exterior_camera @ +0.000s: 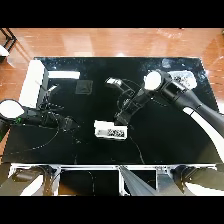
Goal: Fold the box and place the chain.
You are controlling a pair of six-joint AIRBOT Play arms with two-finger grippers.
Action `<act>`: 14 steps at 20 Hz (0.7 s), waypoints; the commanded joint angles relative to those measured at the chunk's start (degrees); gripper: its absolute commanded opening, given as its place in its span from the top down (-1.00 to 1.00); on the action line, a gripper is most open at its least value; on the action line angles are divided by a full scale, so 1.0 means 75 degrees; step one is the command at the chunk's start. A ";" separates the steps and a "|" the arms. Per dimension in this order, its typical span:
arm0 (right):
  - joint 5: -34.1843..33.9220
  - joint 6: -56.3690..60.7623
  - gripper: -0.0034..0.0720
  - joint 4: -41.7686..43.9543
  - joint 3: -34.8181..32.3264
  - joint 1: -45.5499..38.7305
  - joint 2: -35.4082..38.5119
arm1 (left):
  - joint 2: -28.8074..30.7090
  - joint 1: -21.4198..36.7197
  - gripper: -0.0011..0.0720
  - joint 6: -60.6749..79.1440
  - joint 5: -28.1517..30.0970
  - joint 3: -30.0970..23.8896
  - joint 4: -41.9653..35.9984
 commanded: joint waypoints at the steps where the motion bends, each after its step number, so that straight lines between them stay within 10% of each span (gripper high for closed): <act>1: -0.0015 -0.0128 -0.97 -0.0825 0.0009 0.0335 -0.0003 | -0.0003 0.0006 -0.59 -0.0038 0.0026 0.0003 0.0009; 14: 0.0527 0.1029 -0.96 -0.1411 0.0009 0.1087 0.0178 | 0.0006 0.0437 -0.59 -0.0312 -0.0052 0.0003 0.0064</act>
